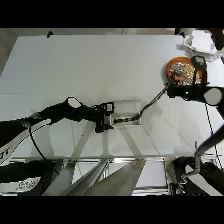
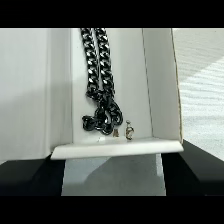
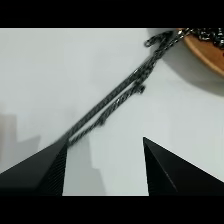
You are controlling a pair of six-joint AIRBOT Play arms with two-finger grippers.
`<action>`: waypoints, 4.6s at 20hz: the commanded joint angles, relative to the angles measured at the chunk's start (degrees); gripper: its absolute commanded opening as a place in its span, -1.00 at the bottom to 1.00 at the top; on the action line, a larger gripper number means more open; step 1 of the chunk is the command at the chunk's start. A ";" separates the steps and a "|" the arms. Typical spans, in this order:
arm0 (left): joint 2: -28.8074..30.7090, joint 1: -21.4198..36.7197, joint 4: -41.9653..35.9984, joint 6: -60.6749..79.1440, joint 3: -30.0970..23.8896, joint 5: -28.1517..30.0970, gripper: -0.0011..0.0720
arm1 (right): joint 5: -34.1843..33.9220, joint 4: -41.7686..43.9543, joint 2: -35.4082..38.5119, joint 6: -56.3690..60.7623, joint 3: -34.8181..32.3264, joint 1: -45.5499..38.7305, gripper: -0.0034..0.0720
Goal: Fold the box and place the chain.
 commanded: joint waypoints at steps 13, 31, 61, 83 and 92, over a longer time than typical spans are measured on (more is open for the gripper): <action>-0.04 0.00 0.00 0.02 0.00 0.02 -0.09 | -32.54 0.37 -22.58 14.56 0.11 -1.42 0.04; -0.04 0.00 0.00 0.02 0.00 0.02 -0.09 | -31.89 0.52 -25.55 16.02 0.11 -5.03 -0.71; -0.04 0.00 0.00 0.02 0.00 0.02 -0.09 | 19.71 30.25 48.68 -37.11 0.11 -4.13 -0.87; -0.04 0.00 0.00 0.02 0.00 0.02 -0.09 | 30.27 41.09 10.54 -41.64 0.09 11.82 -0.87; -0.04 0.00 0.00 0.02 0.00 0.02 -0.09 | 12.04 34.82 -6.84 -36.59 0.09 27.17 -0.87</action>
